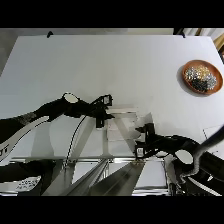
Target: Fold the box and place the chain.
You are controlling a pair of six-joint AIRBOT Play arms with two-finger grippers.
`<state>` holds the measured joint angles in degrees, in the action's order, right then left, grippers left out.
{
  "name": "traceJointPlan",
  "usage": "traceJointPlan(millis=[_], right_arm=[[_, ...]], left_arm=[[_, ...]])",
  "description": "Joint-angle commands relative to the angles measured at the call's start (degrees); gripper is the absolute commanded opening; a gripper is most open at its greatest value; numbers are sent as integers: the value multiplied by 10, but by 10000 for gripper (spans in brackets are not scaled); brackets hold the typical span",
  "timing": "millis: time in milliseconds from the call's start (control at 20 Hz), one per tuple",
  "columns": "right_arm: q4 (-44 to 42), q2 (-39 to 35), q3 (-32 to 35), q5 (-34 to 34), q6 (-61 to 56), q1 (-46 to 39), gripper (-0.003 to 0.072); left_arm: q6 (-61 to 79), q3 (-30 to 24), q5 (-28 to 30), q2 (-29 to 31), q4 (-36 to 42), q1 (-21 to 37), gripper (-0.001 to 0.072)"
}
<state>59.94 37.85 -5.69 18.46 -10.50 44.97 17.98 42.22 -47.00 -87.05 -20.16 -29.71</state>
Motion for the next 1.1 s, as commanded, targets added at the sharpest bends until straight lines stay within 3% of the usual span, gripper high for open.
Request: traceJointPlan(millis=[0, 400, 550, 800, 1050], right_arm=[[-9, 25, 0, -62, 0, 2, 593], [-25, 27, -16, -69, 0, -74, 595], [-77, 27, -16, -69, 35, -74, 596], [-244, 28, -16, -59, 183, -74, 597], [-294, 28, -19, -51, 241, -103, 597]], left_arm=[[0, 0, 0, 0, 0, 0, 11], [0, 0, 0, 0, 0, 0, 11], [0, 0, 0, 0, 0, 0, 11], [0, 0, 0, 0, 0, 0, 11], [0, 0, 0, 0, 0, 0, 11]])
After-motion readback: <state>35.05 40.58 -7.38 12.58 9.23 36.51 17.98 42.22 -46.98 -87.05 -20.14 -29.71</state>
